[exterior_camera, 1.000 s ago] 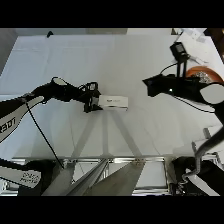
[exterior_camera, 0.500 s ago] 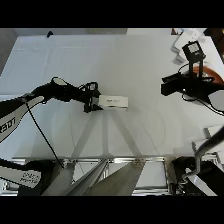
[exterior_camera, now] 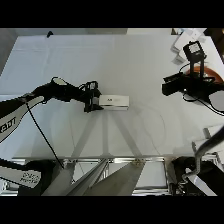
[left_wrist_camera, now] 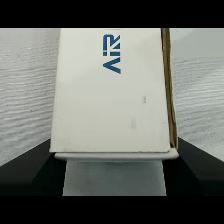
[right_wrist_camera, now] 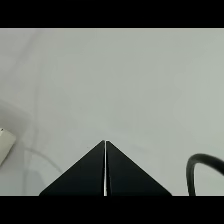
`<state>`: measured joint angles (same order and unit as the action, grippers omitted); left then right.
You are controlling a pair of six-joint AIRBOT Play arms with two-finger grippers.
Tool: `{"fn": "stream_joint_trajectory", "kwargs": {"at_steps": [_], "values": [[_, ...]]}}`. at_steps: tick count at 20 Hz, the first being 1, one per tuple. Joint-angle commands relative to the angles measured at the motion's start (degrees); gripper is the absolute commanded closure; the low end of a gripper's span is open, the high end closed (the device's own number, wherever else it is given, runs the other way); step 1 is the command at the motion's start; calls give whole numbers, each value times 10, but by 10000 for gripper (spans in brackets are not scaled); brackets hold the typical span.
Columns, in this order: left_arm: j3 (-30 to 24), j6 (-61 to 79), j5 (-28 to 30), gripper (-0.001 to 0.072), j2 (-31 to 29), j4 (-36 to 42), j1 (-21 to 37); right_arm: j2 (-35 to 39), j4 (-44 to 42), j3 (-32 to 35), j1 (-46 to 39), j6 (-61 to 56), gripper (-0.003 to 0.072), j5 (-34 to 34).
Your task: Fold the box and place the chain.
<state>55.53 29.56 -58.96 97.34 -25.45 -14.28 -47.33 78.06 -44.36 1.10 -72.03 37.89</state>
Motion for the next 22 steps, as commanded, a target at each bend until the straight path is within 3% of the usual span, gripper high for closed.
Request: {"fn": "stream_joint_trajectory", "kwargs": {"at_steps": [1,16,22], "values": [[0,0,0,696,0,1,0,0,1,0,0,-1,676,0],[0,-1,-4,701,-2,2,-4,0,2,0,0,-1,676,0],[0,-93,32,700,-73,4,-4,0,1,0,0,-1,676,0]]}}
